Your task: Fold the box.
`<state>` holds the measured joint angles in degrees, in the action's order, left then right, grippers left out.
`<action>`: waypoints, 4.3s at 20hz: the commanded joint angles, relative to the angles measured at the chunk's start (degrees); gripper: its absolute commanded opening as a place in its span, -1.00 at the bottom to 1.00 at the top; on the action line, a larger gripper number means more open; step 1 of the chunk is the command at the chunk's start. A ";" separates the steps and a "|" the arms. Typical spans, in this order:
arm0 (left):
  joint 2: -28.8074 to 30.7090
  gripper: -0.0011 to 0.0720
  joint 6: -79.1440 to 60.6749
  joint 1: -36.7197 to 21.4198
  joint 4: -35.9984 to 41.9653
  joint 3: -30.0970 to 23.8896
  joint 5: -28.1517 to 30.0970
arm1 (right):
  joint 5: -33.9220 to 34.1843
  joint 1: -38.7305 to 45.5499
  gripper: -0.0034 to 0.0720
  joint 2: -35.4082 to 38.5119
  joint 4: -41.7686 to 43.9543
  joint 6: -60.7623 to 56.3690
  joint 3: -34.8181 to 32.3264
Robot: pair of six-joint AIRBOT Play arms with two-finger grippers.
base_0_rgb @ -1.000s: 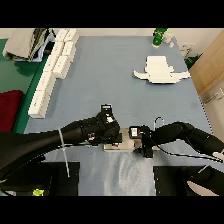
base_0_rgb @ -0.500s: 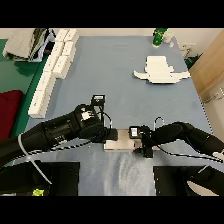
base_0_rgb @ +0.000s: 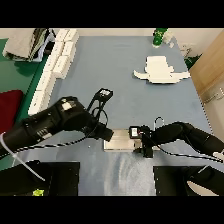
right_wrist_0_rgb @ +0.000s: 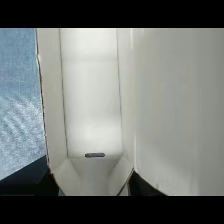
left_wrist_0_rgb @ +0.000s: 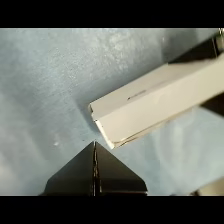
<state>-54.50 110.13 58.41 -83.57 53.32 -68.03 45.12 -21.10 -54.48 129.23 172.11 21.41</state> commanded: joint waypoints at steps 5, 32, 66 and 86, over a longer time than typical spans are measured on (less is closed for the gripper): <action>16.63 0.72 -74.79 -26.88 29.49 -20.11 2.21 | -0.02 -0.04 0.45 0.04 0.02 -0.02 0.00; -6.86 1.00 -125.83 -22.51 55.80 -30.77 24.37 | -0.04 -0.04 0.45 0.04 0.02 -0.02 0.00; -8.48 1.00 -122.99 -19.80 57.59 -30.36 26.47 | -0.02 -0.04 0.45 0.04 0.02 -0.02 0.00; -6.51 1.00 -122.77 -19.80 57.92 -31.65 28.81 | -0.02 -0.04 0.45 0.04 0.02 -0.02 0.00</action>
<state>-61.23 -12.62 38.61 -25.80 21.74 -39.31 45.10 -21.08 -54.48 129.23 172.11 21.41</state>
